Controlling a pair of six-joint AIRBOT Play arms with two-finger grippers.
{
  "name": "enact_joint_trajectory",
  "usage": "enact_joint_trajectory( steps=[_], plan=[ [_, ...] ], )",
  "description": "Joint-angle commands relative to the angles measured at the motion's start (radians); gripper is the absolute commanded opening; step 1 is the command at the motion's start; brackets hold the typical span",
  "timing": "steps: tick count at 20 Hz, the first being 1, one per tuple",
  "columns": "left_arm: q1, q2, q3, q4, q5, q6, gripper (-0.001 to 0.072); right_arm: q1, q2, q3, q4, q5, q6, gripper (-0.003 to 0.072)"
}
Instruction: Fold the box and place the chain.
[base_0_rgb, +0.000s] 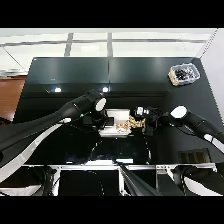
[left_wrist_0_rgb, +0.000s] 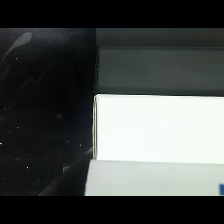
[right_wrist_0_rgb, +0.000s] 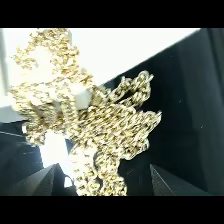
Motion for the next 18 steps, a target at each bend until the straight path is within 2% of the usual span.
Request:
enact_joint_trajectory(
  steps=[1,6,7,8,9,11,12,15,18],
  plan=[
    [0.0,0.0,0.0,0.0,0.0,0.0,0.0027,0.002,-0.041,0.011,0.023,-0.018,-0.082,0.0712],
    [0.0,0.0,0.0,0.0,0.0,0.0,0.0027,0.002,-0.057,0.011,-0.031,0.022,-0.036,0.0704],
    [0.0,0.0,0.0,0.0,0.0,0.0,0.0027,0.002,-0.057,0.011,-0.031,0.023,-0.018,0.0554],
    [0.0,0.0,0.0,0.0,0.0,0.0,0.0027,0.002,-0.056,0.011,-0.031,0.028,0.001,0.0255],
    [0.0,0.0,0.0,0.0,0.0,0.0,0.0027,0.002,-0.053,0.011,-0.031,0.036,0.014,0.0072],
    [0.0,0.0,0.0,0.0,0.0,0.0,0.0027,0.002,-0.031,0.011,-0.032,0.036,0.064,0.0054],
    [0.0,0.0,0.0,0.0,0.0,0.0,0.0027,0.002,-0.01,0.011,-0.034,0.029,0.109,0.0017],
    [0.0,0.0,0.0,0.0,0.0,0.0,0.0028,0.002,0.09,0.022,-0.084,0.008,0.373,0.0016],
    [0.0,0.0,0.0,0.0,0.0,0.0,0.0027,0.002,0.231,0.049,-0.111,0.05,0.602,0.0016]
  ],
)
